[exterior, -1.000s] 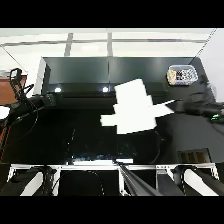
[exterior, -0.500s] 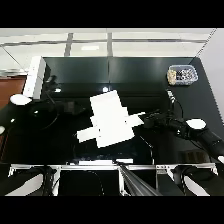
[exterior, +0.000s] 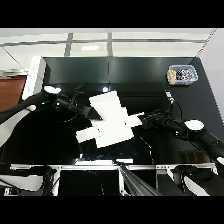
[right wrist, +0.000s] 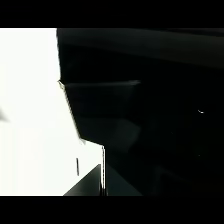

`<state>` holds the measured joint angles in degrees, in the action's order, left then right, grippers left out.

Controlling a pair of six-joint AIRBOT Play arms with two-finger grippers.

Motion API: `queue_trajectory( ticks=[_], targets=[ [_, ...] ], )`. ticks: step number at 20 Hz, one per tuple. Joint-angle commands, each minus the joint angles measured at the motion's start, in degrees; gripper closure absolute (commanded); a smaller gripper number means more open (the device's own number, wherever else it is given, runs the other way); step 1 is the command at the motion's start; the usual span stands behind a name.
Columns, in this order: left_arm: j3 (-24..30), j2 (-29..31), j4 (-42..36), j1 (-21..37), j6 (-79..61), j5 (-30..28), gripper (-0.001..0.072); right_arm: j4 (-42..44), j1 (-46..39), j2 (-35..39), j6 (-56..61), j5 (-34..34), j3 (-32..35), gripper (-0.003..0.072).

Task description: Fold the box and place the chain.

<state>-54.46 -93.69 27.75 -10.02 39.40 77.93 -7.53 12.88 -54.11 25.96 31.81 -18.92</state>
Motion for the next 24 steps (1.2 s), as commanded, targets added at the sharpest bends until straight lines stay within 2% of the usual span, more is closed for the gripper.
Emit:
queue_trajectory(
  ticks=[1, 2, 3, 4, 5, 6, 7, 8, 9, 10, 12, 14, 16, 17, 19, 20, 21, 24],
  targets=[
    [-7.23, -6.60, 3.48, -1.27, -1.33, 10.25, 0.0230, 0.00, 0.11, 0.02, 0.17, -0.13, 0.02, 0.0672],
    [-8.63, -7.48, 5.25, -1.60, -0.59, 10.86, 0.0260, 0.00, 0.11, 0.00, 0.17, -0.13, 0.02, 0.0672],
    [-9.53, -7.93, 6.69, -1.97, -0.31, 10.84, 0.0354, 0.00, 0.11, 0.00, 0.17, -0.13, 0.02, 0.0672],
    [-10.12, -8.20, 7.78, -2.36, -0.35, 10.56, 0.0361, 0.00, 0.11, 0.00, 0.17, -0.15, 0.02, 0.0672],
    [-10.54, -8.33, 8.63, -2.71, -0.44, 10.03, 0.0443, -0.02, 0.11, 0.00, 0.15, -0.17, 0.02, 0.0672],
    [-10.88, -8.33, 9.57, -2.86, -1.03, 9.35, 0.0656, -0.02, 0.11, -0.02, 0.15, -0.22, 0.02, 0.0672],
    [-11.06, -8.33, 9.49, -2.84, -2.34, 9.22, 0.0685, -0.02, 0.11, -0.02, 0.15, -0.39, 0.02, 0.0671],
    [-11.21, -8.33, 9.51, -2.67, -2.40, 8.70, 0.0686, -0.31, 0.11, -0.02, 0.11, -0.57, 0.02, 0.0608],
    [-11.45, -8.31, 9.51, -2.47, -2.40, 8.37, 0.0686, -1.53, 0.09, -0.02, 0.20, -1.22, -0.02, 0.0225],
    [-11.80, -8.28, 9.60, -2.27, -2.36, 8.31, 0.0687, -3.30, -0.31, 0.00, 0.17, -0.83, -0.57, -0.0026],
    [-12.13, -6.95, 9.90, -2.10, -1.88, 8.50, 0.0689, -13.27, -2.64, 0.31, 0.17, 6.38, -5.35, -0.0024],
    [-11.54, -2.95, 12.22, -2.47, -1.90, 8.39, 0.0690, -26.23, -4.28, 0.83, 0.15, 14.86, -12.76, -0.0024],
    [-8.07, 3.65, 11.93, -3.52, -5.79, 4.46, 0.0690, -38.14, -4.17, 1.07, 0.09, 22.40, -19.41, -0.0024],
    [-5.01, 7.54, 10.51, -4.48, -10.14, -0.28, 0.0690, -41.35, -4.17, 1.07, -0.33, 24.87, -21.40, -0.0024],
    [1.16, 13.68, 8.92, -6.93, -23.78, -11.47, 0.0688, -42.27, -4.09, 0.98, -3.23, 25.79, -21.73, -0.0023],
    [2.93, 14.99, 9.11, -8.02, -31.10, -15.08, 0.0687, -42.36, -3.65, 0.72, -4.85, 25.62, -21.40, -0.0024],
    [3.32, 14.93, 9.42, -9.07, -36.76, -16.72, 0.0687, -42.38, -2.93, 0.46, -6.12, 25.11, -20.94, -0.0023],
    [3.21, 13.03, 10.47, -12.02, -39.30, -23.37, 0.0686, -42.47, 1.25, -0.15, -10.16, 23.02, -18.64, -0.0023]
  ],
)
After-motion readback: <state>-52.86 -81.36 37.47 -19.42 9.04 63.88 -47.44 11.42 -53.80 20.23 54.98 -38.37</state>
